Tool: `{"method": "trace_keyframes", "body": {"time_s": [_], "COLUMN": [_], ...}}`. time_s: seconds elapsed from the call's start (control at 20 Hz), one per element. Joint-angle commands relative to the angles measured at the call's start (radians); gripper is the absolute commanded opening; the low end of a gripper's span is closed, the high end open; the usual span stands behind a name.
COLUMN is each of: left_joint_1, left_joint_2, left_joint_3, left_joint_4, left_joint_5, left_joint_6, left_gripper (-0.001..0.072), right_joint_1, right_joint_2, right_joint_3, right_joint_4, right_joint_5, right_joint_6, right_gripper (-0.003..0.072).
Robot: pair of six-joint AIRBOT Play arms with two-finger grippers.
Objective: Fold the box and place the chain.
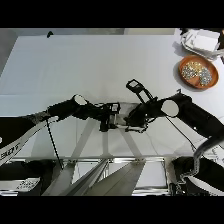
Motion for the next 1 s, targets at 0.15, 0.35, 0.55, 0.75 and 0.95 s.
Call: {"method": "trace_keyframes", "body": {"time_s": [0.15, 0.35, 0.55, 0.75, 0.95], "left_joint_1": [0.0, 0.0, 0.0, 0.0, 0.0], "left_joint_2": [0.0, 0.0, 0.0, 0.0, 0.0], "left_joint_3": [0.001, 0.001, 0.001, 0.001, 0.001], "left_joint_4": [0.0, 0.0, 0.0, 0.0, 0.0], "left_joint_5": [0.0, 0.0, 0.0, 0.0, 0.0], "left_joint_6": [0.0, 0.0, 0.0, 0.0, 0.0], "left_gripper": [0.0332, 0.0332, 0.0332, 0.0332, 0.0332], "right_joint_1": [0.0, 0.0, 0.0, 0.0, 0.0], "right_joint_2": [0.203, 0.224, 0.257, 0.27, 0.27], "right_joint_3": [0.038, -0.024, -0.166, -0.282, -0.359], "right_joint_4": [-0.278, -0.385, -0.407, -0.384, -0.228], "right_joint_5": [0.264, 0.353, 0.266, 0.095, -0.057], "right_joint_6": [0.005, 0.0, -0.011, -0.091, -0.317], "right_gripper": [0.0238, 0.0237, 0.0168, 0.0183, 0.0255]}}
